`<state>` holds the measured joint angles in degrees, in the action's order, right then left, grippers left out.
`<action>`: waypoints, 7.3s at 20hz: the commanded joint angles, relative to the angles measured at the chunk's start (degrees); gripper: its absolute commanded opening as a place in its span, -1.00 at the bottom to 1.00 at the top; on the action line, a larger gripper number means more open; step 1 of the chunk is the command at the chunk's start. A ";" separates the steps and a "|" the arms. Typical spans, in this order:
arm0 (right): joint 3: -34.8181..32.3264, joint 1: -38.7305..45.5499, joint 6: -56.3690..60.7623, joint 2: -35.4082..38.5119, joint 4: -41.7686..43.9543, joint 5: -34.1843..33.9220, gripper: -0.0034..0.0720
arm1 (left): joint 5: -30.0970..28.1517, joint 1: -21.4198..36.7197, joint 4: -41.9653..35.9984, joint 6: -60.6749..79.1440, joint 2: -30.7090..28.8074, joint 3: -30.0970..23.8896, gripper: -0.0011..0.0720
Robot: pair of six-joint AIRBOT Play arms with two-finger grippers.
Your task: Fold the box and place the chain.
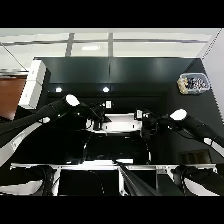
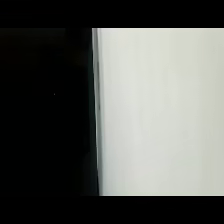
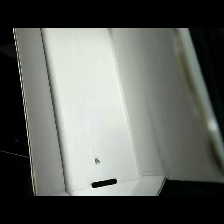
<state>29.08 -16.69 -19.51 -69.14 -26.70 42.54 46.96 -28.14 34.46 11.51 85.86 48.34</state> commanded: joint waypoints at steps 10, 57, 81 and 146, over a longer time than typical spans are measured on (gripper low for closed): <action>0.09 -1.77 -0.66 -1.03 -5.31 -0.48 0.93 | 0.02 0.04 0.02 0.07 0.02 0.00 -0.89; 0.92 -2.19 3.15 -2.10 -3.98 -1.49 0.83 | 0.00 0.04 0.02 0.07 0.02 0.00 -0.89; 0.94 -3.02 4.52 -2.23 -4.94 -2.73 0.36 | -0.42 0.04 0.02 -0.72 -0.02 0.07 -0.55; 0.94 -3.02 4.74 -2.23 -4.83 -3.17 0.37 | -11.23 4.63 7.32 -3.98 -15.74 -13.46 0.93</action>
<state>29.98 -19.70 -14.79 -71.37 -31.53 39.35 36.77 -22.52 40.73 5.74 68.07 35.05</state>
